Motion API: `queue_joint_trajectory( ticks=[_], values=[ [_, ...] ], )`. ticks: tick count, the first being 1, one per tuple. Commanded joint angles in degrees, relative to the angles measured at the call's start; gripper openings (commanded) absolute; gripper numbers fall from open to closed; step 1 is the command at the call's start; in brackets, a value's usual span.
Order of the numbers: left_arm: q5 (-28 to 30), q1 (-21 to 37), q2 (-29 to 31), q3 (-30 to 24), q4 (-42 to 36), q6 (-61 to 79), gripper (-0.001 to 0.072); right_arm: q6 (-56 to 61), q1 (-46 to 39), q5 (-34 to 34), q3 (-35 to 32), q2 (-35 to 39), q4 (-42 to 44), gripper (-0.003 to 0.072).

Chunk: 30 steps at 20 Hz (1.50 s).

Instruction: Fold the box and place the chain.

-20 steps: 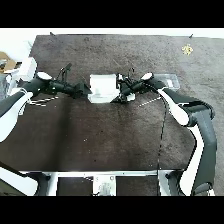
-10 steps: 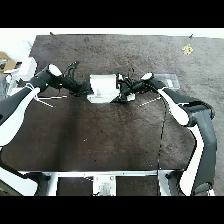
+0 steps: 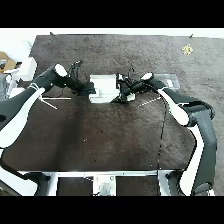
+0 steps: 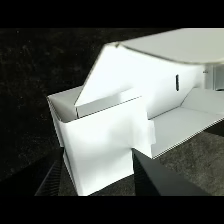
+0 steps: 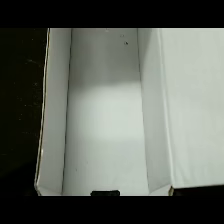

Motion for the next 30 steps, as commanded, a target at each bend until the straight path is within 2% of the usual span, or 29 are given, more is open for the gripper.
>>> queue_joint_trajectory(
  ticks=[1,8,10,13,16,22,27,29,30],
  values=[
    [0.2,-1.9,-0.1,1.7,5.7,-5.7,0.0462,0.0,0.0,0.0,0.0,0.0,0.0,0.0378],
    [0.1,-4.6,-0.7,2.4,12.5,-12.5,0.0462,0.0,0.0,0.0,0.0,0.0,0.0,0.0378],
    [-3.0,-5.4,-2.9,5.8,15.0,-14.6,0.0462,0.0,0.0,0.0,0.0,0.0,0.0,0.0378],
    [-10.7,-7.0,-7.1,12.4,19.5,-18.2,0.0452,0.0,0.0,0.0,0.0,0.0,0.0,0.0378],
    [-12.4,-8.3,-9.2,15.5,23.5,-21.4,0.0452,0.0,0.0,0.0,0.0,0.0,0.0,0.0378],
    [-13.4,-12.8,-9.4,15.8,40.3,-32.4,0.0441,0.0,0.0,0.0,0.0,0.0,0.0,0.0378],
    [-18.1,-14.0,-14.3,22.0,41.7,-33.9,0.0421,0.0,0.0,0.0,0.0,0.0,0.0,0.0378],
    [-18.3,-14.0,-14.8,22.8,41.9,-35.3,0.0412,0.0,0.0,0.0,0.0,0.0,0.0,0.0378],
    [-18.1,-14.0,-14.8,22.8,41.9,-35.6,0.0362,0.0,0.0,0.0,0.0,0.0,0.0,0.0378]
  ],
)
